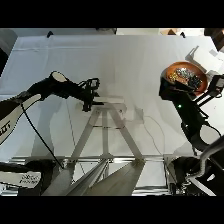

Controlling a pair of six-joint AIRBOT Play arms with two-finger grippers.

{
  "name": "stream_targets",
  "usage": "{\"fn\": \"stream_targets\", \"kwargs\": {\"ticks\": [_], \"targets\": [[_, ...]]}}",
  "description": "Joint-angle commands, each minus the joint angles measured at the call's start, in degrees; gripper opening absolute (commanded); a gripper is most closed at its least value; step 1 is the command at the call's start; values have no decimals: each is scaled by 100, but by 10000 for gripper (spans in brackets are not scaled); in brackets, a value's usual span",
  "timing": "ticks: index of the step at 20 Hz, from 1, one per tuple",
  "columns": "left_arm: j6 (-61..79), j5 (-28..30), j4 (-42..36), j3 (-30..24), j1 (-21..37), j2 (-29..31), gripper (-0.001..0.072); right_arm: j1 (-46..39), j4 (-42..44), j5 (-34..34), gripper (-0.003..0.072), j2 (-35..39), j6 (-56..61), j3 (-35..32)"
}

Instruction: Fold the box and place the chain.

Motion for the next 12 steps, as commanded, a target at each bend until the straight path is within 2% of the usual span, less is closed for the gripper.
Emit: {"fn": "stream_targets", "kwargs": {"ticks": [1, 4, 6, 9, 12], "targets": [[0, 13, 9, 2, -2, -4, 6, 4, -1412, 1987, 669, 175, 0, 17], [2, 13, 9, 2, -2, -4, 6, 4, -2649, 3383, 671, 361, 0, 17], [0, 13, 9, 2, -2, -4, 6, 4, -3285, 3943, 669, 372, -2, 17], [2, 13, 9, 2, -2, -4, 13, 7, -4094, 4461, 667, 372, -4, 17], [0, 13, 9, 2, -2, -4, 12, 4, -4586, 4830, 669, 356, -518, 17]]}}
